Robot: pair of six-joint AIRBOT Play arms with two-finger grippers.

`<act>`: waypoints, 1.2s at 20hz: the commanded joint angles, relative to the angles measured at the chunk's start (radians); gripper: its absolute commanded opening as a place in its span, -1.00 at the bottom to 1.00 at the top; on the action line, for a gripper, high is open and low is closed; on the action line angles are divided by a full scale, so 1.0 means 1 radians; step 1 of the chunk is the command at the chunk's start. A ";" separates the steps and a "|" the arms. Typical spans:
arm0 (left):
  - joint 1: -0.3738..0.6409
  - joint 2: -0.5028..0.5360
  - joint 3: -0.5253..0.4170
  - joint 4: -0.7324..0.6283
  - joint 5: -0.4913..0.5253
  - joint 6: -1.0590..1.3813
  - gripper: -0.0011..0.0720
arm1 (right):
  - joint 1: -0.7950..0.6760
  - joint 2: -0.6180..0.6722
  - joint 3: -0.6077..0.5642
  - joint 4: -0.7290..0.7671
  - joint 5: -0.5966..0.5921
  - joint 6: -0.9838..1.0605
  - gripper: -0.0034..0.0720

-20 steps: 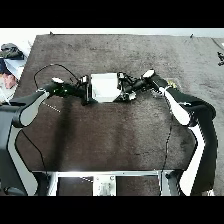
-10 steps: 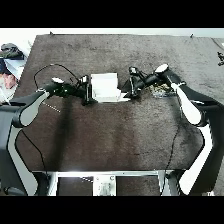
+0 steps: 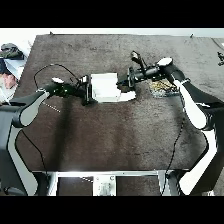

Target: Fold the box and place the chain.

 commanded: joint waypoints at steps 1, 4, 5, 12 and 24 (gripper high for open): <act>0.000 -0.001 0.000 0.000 0.000 0.000 0.31 | 0.048 0.003 -0.001 0.013 -0.201 0.010 -0.91; 0.000 -0.001 0.000 0.000 0.000 0.000 0.31 | 0.063 -0.005 -0.001 -0.049 -0.321 0.010 -0.91; 0.000 -0.001 0.000 0.000 0.000 0.000 0.31 | 0.064 -0.014 -0.001 -0.052 -0.334 0.010 -0.91; 0.000 0.000 0.000 0.000 0.000 0.000 0.31 | 0.064 -0.073 -0.001 -0.130 -0.329 0.010 -0.91; 0.000 -0.001 0.000 0.000 0.001 0.000 0.31 | 0.064 -0.069 0.000 -0.194 -0.286 0.011 -0.91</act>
